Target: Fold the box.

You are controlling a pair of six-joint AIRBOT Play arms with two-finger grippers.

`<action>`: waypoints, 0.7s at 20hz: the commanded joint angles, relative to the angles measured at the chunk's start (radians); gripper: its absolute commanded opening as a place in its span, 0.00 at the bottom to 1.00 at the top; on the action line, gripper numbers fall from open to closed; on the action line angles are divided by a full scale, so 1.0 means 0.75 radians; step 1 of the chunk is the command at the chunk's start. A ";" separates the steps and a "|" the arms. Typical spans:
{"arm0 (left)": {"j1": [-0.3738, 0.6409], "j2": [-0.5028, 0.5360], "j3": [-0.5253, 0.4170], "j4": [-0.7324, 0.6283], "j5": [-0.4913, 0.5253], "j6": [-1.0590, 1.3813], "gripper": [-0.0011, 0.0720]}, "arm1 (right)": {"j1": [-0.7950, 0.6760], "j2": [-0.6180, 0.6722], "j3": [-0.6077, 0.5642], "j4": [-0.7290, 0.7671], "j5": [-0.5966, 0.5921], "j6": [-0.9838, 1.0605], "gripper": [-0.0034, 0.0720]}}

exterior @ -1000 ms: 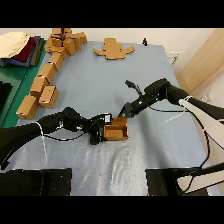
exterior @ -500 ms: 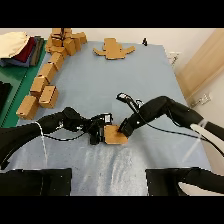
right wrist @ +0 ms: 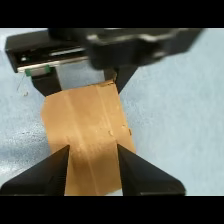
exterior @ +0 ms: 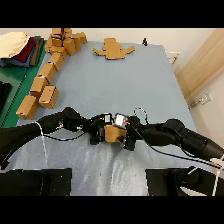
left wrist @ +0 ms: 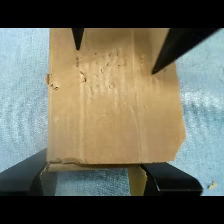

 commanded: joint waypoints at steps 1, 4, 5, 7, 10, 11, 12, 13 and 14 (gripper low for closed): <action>0.001 0.001 -0.001 0.001 -0.001 0.001 0.50 | 0.058 0.015 -0.034 -0.075 0.057 -0.043 0.65; 0.001 0.001 -0.001 0.001 0.001 0.001 0.50 | 0.058 -0.044 -0.034 -0.076 0.065 -0.079 0.65; 0.001 0.001 -0.001 0.001 -0.001 0.001 0.50 | 0.058 -0.063 -0.034 -0.076 0.074 -0.106 0.66; 0.001 0.001 -0.001 0.001 0.001 0.001 0.50 | 0.058 -0.083 -0.034 -0.087 0.119 -0.202 0.66; 0.001 0.001 -0.001 0.001 0.000 0.001 0.50 | 0.058 -0.082 -0.033 -0.102 0.166 -0.321 0.66; 0.001 0.001 -0.001 0.001 -0.001 0.001 0.50 | 0.058 -0.082 -0.033 -0.102 0.159 -0.328 0.66; 0.001 0.001 -0.001 0.001 -0.001 0.001 0.50 | 0.060 -0.082 -0.033 -0.105 0.156 -0.328 0.66; 0.001 0.001 -0.001 0.001 -0.001 0.001 0.50 | 0.060 -0.082 -0.033 -0.109 0.155 -0.328 0.66; 0.001 0.001 -0.001 0.001 -0.001 0.001 0.50 | 0.060 -0.082 -0.033 -0.125 0.155 -0.328 0.66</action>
